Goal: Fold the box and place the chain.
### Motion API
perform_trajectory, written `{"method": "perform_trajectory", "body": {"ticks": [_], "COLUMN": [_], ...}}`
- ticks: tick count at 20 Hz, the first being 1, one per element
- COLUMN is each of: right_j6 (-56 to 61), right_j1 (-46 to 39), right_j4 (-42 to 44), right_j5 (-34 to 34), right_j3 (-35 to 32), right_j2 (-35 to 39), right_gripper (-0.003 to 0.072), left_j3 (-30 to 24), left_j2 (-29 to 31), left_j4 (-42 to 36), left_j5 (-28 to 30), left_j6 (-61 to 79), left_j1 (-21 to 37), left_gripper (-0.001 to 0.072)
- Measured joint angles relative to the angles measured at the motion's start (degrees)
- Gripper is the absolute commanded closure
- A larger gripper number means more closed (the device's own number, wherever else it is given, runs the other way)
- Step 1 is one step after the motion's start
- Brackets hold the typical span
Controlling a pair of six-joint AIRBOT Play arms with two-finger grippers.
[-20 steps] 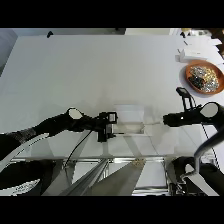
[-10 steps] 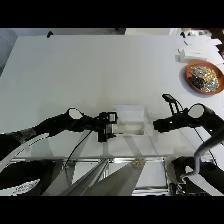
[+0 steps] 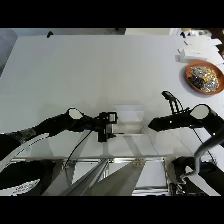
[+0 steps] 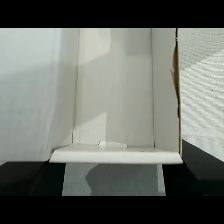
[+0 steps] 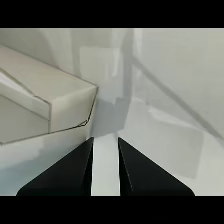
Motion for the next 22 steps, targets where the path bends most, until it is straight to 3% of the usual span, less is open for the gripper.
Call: {"method": "perform_trajectory", "body": {"ticks": [3,6,8,10,16,17,19,22], "right_j6": [-0.4,-0.6,-0.6,-0.6,1.6,2.4,5.5,11.4], "right_j1": [0.0,0.0,0.0,0.0,0.3,0.9,3.2,8.7], "right_j4": [1.7,2.6,3.0,3.2,3.2,2.6,0.2,-4.9], "right_j5": [1.1,2.2,2.6,2.7,1.6,1.4,1.2,0.6], "right_j3": [0.0,0.0,0.0,0.0,0.5,1.0,2.6,4.5], "right_j2": [2.0,3.3,3.7,3.8,4.0,3.9,3.2,1.4], "right_gripper": [0.0499,0.044,0.0338,0.0293,0.0261,0.0261,0.0136,0.0134], "left_j3": [0.0,0.0,0.0,0.0,0.0,0.0,0.0,0.0], "left_j2": [0.0,0.0,0.0,0.0,0.0,0.0,0.0,0.0], "left_j4": [0.0,0.0,0.0,0.0,0.0,0.0,0.0,0.0], "left_j5": [0.0,0.0,0.0,0.0,0.0,0.0,0.0,0.0], "left_j6": [0.0,0.0,0.0,0.0,0.0,0.0,0.0,0.0], "left_j1": [0.0,0.0,0.0,0.0,0.0,0.0,0.0,0.0], "left_gripper": [0.0598,0.0598,0.0598,0.0598,0.0598,0.0598,0.0598,0.0598]}}
